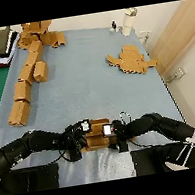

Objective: Fold the box.

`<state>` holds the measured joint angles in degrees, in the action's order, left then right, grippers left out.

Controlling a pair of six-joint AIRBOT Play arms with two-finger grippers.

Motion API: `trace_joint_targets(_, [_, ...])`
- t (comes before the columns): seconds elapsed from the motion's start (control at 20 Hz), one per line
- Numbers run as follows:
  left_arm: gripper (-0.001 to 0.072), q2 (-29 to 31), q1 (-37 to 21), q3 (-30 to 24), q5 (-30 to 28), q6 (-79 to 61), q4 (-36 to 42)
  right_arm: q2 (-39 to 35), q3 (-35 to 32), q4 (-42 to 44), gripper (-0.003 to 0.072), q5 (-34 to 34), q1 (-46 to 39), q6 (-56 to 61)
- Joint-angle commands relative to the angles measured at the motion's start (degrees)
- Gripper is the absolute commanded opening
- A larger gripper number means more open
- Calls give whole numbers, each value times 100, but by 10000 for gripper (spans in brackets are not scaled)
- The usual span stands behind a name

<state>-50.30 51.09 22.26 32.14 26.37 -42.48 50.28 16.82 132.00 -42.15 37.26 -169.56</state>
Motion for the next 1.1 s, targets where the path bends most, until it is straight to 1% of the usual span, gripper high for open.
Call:
trace_joint_targets(0.0, [154, -7, 2, 0, -284, -2, 55, 2, 0, -22, 494, 2, 0, 0])
trace_joint_targets(0.15, [155, -7, 114, -2, -629, 0, 57, 2, 0, -22, 494, 2, 0, 0])
trace_joint_targets(0.3, [157, -7, 177, -9, -662, 2, 83, 2, 0, -22, 494, 2, 0, 0])
trace_joint_targets(0.35, [227, -7, 177, -22, -662, 0, 116, 2, 0, -22, 494, 2, 0, 0])
trace_joint_targets(0.4, [406, -7, 177, -37, -667, 2, 157, 2, 0, -22, 494, 2, 0, 2])
trace_joint_targets(0.45, [483, -7, 179, -44, -658, 4, 184, 2, 0, -24, 493, 2, 0, 2])
trace_joint_targets(0.7, [484, -7, 179, -44, -649, 4, 197, 2, 0, -24, 493, 2, 0, 2])
trace_joint_targets(0.75, [526, -7, 179, -44, -651, 2, 262, 2, 0, -24, 493, 2, 0, 2])
trace_joint_targets(0.8, [634, -7, 179, -44, -654, 2, 293, 2, 0, -24, 494, 2, 0, 0])
trace_joint_targets(0.85, [669, -7, 179, -44, -649, 2, 291, 2, 0, -22, 494, 2, 0, 0])
trace_joint_targets(1.0, [667, -7, 179, -44, -654, 2, 289, 2, 0, -22, 493, 2, 0, 0])
trace_joint_targets(1.05, [610, -7, 179, -44, -647, 4, 284, 2, 0, -24, 493, 2, 0, 2])
